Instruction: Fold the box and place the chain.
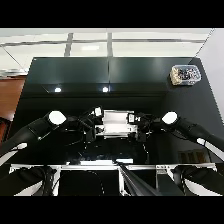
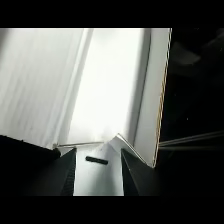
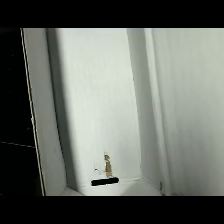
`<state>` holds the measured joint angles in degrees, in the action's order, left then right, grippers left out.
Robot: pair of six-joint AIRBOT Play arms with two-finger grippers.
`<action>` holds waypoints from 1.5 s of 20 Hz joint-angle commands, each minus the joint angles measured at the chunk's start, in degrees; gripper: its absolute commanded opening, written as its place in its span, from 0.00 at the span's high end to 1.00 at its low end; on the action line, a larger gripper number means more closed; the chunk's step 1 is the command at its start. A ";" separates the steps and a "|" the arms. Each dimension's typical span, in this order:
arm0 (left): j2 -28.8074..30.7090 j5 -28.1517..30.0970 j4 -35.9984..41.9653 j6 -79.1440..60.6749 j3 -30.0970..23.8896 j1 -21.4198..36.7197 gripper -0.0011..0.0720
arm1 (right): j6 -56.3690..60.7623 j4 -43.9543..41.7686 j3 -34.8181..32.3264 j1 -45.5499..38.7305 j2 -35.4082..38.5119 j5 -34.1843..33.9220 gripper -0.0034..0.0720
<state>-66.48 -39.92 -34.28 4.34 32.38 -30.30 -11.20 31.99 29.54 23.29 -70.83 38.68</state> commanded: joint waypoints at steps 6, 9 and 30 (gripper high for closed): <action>-3.30 0.79 6.40 -3.23 0.02 -0.39 0.74 | 0.00 -0.02 0.04 0.02 -0.04 0.00 0.73; -4.81 1.73 6.51 -5.27 0.02 -1.60 0.83 | 0.00 -0.02 0.04 0.02 -0.04 0.00 0.73; -5.18 2.21 2.93 -5.44 -0.09 -1.66 0.92 | 0.00 -0.02 0.04 0.02 -0.04 0.02 0.73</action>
